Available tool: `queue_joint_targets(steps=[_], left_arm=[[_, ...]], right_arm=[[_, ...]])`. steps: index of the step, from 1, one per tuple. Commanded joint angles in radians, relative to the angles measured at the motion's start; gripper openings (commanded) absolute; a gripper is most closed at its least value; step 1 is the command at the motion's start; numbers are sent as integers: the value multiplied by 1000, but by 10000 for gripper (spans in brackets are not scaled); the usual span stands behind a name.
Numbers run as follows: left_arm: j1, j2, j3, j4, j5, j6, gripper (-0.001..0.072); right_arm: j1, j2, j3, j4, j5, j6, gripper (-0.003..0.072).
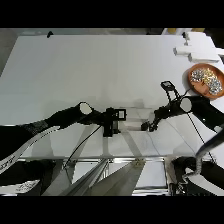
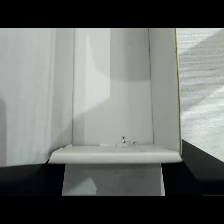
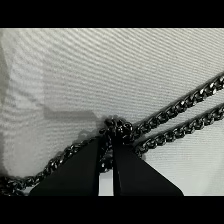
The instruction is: Fold the box and place the chain.
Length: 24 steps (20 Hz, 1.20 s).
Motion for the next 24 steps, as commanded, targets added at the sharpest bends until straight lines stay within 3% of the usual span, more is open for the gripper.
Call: queue_joint_targets(steps=[1,5,12,15,18,24], left_arm=[[0,1,0,0,0,0,210],[0,1,0,0,0,0,210],[0,1,0,0,0,0,210],[-1,1,0,0,0,0,210],[0,1,0,0,0,0,210],[-1,1,0,0,0,0,210]], right_arm=[[1,-8,-1,-5,12,0,26],[1,58,0,-48,66,3,15],[1,454,30,-48,227,-11,15],[1,554,155,-48,331,-38,15],[1,564,317,-48,418,-61,15],[1,555,510,12,442,-87,15]])
